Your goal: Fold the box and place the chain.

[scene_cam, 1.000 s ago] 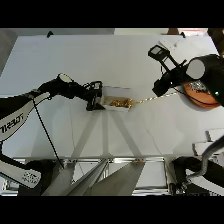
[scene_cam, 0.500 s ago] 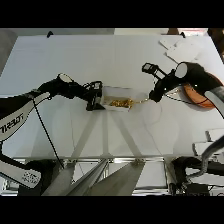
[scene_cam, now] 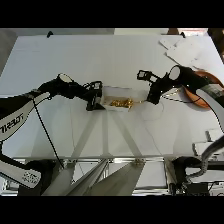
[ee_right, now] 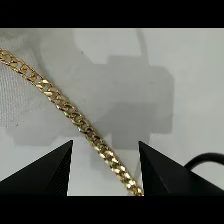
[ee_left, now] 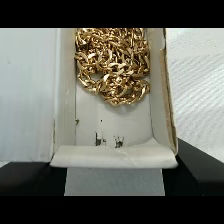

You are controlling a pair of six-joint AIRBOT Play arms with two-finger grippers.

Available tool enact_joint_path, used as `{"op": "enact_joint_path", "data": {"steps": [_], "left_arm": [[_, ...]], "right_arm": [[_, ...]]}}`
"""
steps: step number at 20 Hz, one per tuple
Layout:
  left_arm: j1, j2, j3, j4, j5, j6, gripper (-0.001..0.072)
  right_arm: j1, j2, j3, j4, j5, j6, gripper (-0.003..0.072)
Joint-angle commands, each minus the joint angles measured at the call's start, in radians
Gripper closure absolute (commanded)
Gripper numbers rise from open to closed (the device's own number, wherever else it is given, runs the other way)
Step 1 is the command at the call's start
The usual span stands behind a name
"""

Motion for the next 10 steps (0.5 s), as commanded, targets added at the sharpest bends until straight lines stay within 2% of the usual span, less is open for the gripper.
{"op": "enact_joint_path", "data": {"steps": [1,3,6,7,8,10], "left_arm": [[0.0,0.0,0.0,0.0,0.0,0.0,0.0333],[0.0,0.0,0.0,0.0,0.0,0.0,0.0333],[0.0,0.0,0.0,0.0,0.0,0.0,0.0333],[0.0,0.0,0.0,0.0,0.0,0.0,0.0333],[0.0,0.0,0.0,0.0,0.0,0.0,0.0333],[0.0,0.0,0.0,0.0,0.0,0.0,0.0333]], "right_arm": [[0.008,-0.033,0.0,0.019,-0.04,-0.064,0.0223],[0.014,-0.043,0.0,0.019,-0.04,-0.064,0.0228],[0.014,-0.048,0.0,0.015,-0.037,-0.064,0.0363],[0.014,-0.048,0.0,0.015,-0.037,-0.064,0.0371],[0.014,-0.048,0.0,0.015,-0.035,-0.064,0.0428],[0.014,-0.048,0.0,0.015,-0.013,-0.064,0.0642]]}}
